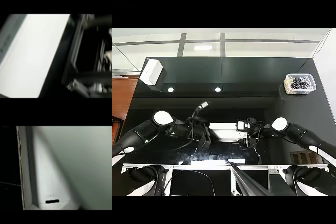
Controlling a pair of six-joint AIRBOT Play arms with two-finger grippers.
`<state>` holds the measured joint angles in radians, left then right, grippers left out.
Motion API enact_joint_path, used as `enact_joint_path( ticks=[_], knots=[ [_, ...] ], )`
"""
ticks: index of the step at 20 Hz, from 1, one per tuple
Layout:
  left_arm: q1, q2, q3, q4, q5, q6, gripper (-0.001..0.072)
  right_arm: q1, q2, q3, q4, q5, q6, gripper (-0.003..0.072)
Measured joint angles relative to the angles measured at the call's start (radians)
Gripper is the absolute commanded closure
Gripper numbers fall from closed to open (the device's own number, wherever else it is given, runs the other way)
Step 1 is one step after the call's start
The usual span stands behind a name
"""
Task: Fold the box and place the chain.
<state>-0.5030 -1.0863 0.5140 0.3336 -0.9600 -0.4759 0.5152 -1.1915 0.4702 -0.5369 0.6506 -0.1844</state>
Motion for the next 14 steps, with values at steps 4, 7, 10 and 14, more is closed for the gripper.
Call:
enact_joint_path(
  ticks=[4,7,10,14],
  knots=[
    [0.026,0.0,-0.028,-0.24,0.154,0.191,0.0686,0.0,0.0,0.0,0.0,0.0,0.0,0.0451],
    [0.028,0.0,-0.034,-0.274,0.277,0.25,0.0687,0.0,0.0,0.0,0.0,0.0,0.0,0.0451],
    [0.017,0.0,-0.034,-0.216,0.375,0.259,0.0686,0.0,0.0,0.0,0.0,0.0,0.0,0.0451],
    [0.008,-0.029,-0.007,-0.032,0.407,0.159,0.0686,0.0,0.0,0.0,0.0,0.0,0.0,0.045]
  ],
)
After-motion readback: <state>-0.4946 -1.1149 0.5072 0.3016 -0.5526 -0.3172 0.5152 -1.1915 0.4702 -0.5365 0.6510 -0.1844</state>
